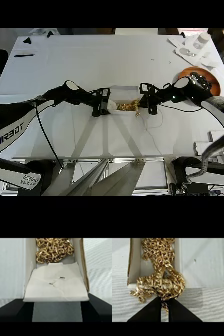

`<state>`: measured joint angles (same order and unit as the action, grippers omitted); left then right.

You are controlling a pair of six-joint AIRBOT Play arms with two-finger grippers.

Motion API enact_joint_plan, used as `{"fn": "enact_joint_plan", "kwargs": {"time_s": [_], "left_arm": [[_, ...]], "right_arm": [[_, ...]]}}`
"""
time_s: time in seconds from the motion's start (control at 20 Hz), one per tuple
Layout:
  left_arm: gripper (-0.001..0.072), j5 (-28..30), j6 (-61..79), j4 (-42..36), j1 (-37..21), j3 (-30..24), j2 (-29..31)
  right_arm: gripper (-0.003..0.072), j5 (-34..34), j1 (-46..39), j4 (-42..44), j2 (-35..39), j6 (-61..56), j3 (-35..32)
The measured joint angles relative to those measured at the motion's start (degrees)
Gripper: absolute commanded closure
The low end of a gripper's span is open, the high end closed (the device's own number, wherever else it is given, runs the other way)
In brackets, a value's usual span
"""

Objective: Fold the box and place the chain.

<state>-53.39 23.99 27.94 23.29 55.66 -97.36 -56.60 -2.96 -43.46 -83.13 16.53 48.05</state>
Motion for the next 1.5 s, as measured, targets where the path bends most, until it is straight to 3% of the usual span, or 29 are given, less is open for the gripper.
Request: {"fn": "enact_joint_plan", "kwargs": {"time_s": [0.4,0.75,0.95,1.5], "left_arm": [[0.0504,0.0,0.0,0.0,0.0,0.0,0.0],[0.0504,0.0,0.0,0.0,0.0,0.0,0.0],[0.0504,0.0,0.0,0.0,0.0,0.0,0.0],[0.0504,0.0,0.0,0.0,0.0,0.0,0.0]], "right_arm": [[0.0676,0.5,0.0,-0.5,1.8,-0.9,0.0],[0.0676,0.5,0.5,-7.6,6.8,-12.6,0.0],[0.0676,0.9,4.9,-8.8,10.1,-19.7,0.0],[0.0675,18.1,23.6,-6.7,12.2,-37.7,1.7]]}}
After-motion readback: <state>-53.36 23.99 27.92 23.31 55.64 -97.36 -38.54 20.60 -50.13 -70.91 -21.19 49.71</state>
